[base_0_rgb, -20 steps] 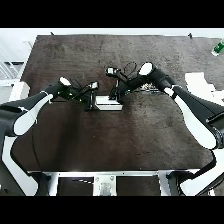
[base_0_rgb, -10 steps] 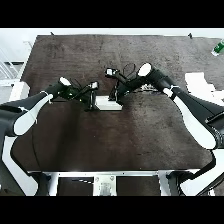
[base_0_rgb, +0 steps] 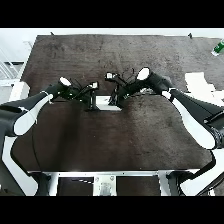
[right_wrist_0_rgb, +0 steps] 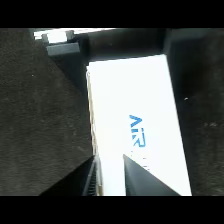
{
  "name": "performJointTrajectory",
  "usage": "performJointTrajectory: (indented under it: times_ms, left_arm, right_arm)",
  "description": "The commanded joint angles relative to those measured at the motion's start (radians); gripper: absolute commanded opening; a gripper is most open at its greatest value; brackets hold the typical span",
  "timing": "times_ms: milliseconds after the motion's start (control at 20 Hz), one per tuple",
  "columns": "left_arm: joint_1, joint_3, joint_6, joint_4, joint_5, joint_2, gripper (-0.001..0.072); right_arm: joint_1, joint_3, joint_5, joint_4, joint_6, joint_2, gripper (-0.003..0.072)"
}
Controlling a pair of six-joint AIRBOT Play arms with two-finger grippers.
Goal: Fold the box and place the chain.
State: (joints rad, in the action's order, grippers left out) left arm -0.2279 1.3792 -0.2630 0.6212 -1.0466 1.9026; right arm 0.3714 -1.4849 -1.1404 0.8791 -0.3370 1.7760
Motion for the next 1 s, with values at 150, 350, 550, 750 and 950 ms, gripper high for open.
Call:
performJointTrajectory:
  times_ms: [150,350,550,750,950]
  left_arm:
    - [0.001,0.0,0.001,0.0,0.0,0.0,0.0527]
    - [0.001,0.0,0.001,0.0,0.0,0.0,0.0527]
    - [0.001,0.0,0.001,0.0,0.002,0.0,0.0527]
    - [0.001,0.0,0.001,0.0,0.003,0.0,0.0526]
    - [0.001,0.0,0.001,0.0,0.003,0.0,0.0526]
  right_arm:
    - [-0.059,0.003,-0.02,-0.213,0.041,-0.029,0.0243]
    - [-0.088,0.018,-0.051,-0.353,0.053,-0.047,0.0013]
    - [-0.047,0.156,0.111,-0.364,0.024,-0.047,0.0009]
    - [0.004,0.241,0.254,-0.363,0.048,-0.05,0.0008]
    - [0.021,0.275,0.322,-0.362,0.046,-0.049,0.0009]
